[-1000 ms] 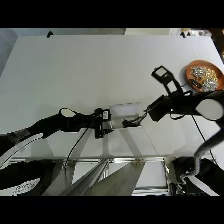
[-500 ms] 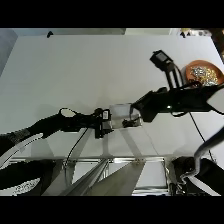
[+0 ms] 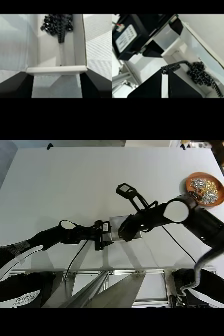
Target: Fold the box and place the chain.
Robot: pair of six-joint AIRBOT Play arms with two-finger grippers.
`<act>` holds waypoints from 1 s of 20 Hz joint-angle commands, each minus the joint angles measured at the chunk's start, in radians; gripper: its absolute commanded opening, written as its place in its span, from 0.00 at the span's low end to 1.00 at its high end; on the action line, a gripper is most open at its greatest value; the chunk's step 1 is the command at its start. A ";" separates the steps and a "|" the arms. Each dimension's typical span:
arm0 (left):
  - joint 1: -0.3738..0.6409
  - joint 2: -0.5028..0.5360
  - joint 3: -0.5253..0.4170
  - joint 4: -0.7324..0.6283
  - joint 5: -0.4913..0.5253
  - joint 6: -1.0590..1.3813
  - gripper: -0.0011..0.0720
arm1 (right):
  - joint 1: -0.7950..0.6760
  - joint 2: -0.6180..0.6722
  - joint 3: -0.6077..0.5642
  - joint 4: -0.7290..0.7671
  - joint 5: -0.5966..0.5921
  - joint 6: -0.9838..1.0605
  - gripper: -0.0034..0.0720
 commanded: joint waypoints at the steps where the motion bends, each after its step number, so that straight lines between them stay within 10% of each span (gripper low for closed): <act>1: 0.000 0.001 0.001 0.000 0.000 0.000 0.20 | 0.018 -0.040 -0.018 -0.030 -0.050 0.026 0.09; 8: 0.000 0.001 0.001 0.000 0.000 0.000 0.20 | 0.043 -0.069 -0.018 -0.042 -0.037 0.025 0.32; 12: 0.000 0.001 0.001 0.000 0.000 0.000 0.20 | 0.040 -0.006 0.087 -0.319 0.154 0.084 0.31; 20: 0.000 0.001 0.001 0.000 0.000 0.000 0.20 | -0.338 0.000 0.109 -0.473 0.258 0.159 0.31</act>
